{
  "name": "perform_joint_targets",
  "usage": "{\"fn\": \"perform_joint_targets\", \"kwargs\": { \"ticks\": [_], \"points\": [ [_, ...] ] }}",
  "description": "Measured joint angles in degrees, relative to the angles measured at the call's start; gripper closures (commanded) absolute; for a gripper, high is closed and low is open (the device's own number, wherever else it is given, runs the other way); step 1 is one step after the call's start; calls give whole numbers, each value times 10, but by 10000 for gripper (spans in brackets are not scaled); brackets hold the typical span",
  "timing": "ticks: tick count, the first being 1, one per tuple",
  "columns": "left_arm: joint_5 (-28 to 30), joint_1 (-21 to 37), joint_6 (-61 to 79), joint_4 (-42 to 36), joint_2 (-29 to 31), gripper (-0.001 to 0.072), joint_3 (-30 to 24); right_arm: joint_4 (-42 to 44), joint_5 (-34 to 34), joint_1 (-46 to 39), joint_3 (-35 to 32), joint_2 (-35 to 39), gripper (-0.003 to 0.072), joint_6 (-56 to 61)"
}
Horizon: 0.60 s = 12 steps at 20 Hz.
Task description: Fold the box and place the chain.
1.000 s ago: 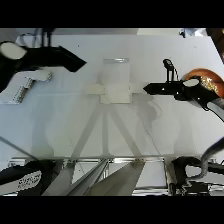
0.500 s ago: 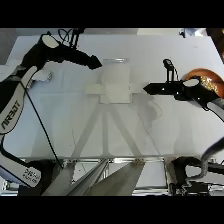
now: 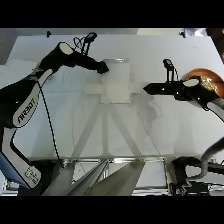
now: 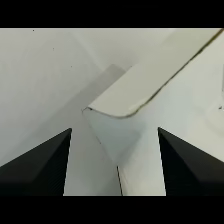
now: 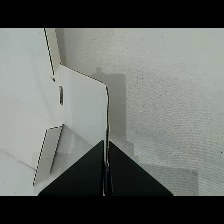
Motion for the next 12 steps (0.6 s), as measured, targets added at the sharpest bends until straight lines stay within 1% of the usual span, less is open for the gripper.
{"fn": "perform_joint_targets", "kwargs": {
  "ticks": [2,4,10,11,12],
  "points": [
    [10,-6,0,-2,-5,140,1,0,0,0,0,0,672,0],
    [8,-10,0,-2,-10,144,1,0,0,0,0,0,672,0],
    [-45,-14,58,-9,-14,150,1,0,0,0,0,0,672,0],
    [-55,-14,71,-12,-14,193,1,0,0,0,0,0,672,0],
    [-66,-14,86,-16,-14,263,1,0,0,0,0,0,672,0]
  ]
}}
